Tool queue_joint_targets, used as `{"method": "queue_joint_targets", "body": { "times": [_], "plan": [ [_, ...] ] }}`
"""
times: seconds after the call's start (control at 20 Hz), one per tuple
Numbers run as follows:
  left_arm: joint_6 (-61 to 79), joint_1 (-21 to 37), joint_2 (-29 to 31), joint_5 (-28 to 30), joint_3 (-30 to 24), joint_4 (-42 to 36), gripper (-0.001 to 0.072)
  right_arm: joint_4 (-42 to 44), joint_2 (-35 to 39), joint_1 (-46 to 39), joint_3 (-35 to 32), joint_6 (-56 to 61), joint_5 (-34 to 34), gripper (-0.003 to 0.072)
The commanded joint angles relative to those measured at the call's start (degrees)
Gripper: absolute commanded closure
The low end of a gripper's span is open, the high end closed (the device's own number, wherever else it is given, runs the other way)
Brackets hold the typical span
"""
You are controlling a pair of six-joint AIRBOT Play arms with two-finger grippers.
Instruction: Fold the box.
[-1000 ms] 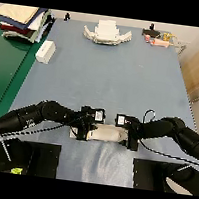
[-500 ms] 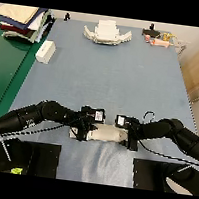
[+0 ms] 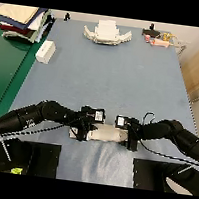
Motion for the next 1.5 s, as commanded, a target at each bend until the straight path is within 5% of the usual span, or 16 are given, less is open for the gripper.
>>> {"method": "queue_joint_targets", "body": {
  "times": [0.0,0.1,0.35,0.45,1.2,1.45],
  "plan": [
    [0.0,0.0,0.0,0.0,0.0,0.0,0.0695,0.1,0.0,0.0,-0.2,-0.2,0.5,-0.0002],
    [0.0,0.0,0.0,0.0,0.0,0.0,0.0694,0.6,0.0,0.0,-0.2,-0.2,0.3,0.0108],
    [0.0,0.0,0.0,0.0,0.0,0.0,0.0695,0.9,0.0,0.0,-0.2,-0.2,0.3,0.0099],
    [0.0,0.0,0.0,0.0,0.0,0.0,0.0695,1.1,0.0,0.0,-0.2,-0.1,0.3,-0.0028],
    [0.0,0.0,0.0,0.1,0.0,0.0,0.0694,2.2,0.6,1.8,-0.2,-1.2,-0.2,-0.0027],
    [0.0,0.0,0.0,0.0,0.0,0.0,0.0694,0.3,-1.2,3.8,-0.6,-1.0,0.6,0.0054]
  ]
}}
